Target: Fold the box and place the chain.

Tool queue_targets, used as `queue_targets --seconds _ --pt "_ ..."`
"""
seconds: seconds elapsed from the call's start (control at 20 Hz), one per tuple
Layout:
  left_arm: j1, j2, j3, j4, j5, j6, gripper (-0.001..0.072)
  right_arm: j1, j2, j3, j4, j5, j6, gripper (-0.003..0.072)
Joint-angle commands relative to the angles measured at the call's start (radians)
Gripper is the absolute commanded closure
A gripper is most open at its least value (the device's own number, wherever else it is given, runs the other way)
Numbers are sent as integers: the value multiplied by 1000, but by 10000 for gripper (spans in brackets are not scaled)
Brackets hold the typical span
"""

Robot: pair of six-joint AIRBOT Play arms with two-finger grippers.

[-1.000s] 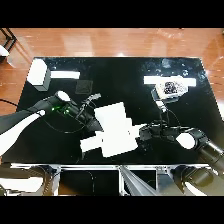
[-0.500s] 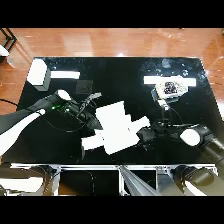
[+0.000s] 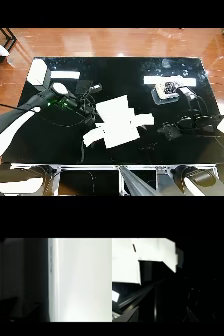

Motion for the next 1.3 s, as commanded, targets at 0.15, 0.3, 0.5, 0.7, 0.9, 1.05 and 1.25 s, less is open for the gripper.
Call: queue_targets --seconds 0.15,0.3,0.5,0.7,0.9,1.05,1.25 --pt "-109 174 -88 164 184 88 697 -13 13 9 -96 -135 -299 -13" --pt "-173 284 -208 168 340 89 697 -13 13 -36 -88 -207 -366 -13" --pt "-237 369 -349 151 631 131 692 -13 13 -97 0 -230 -422 -12" --pt "-238 344 -351 152 602 267 691 -13 12 -199 222 -264 -578 -12" --pt "-232 338 -351 154 496 396 691 -13 12 -279 330 -293 -630 -13" --pt "-192 301 -351 146 488 404 691 -13 12 -298 355 -318 -684 -13" --pt "-175 256 -351 128 488 404 691 -13 12 -320 394 -350 -792 -12"
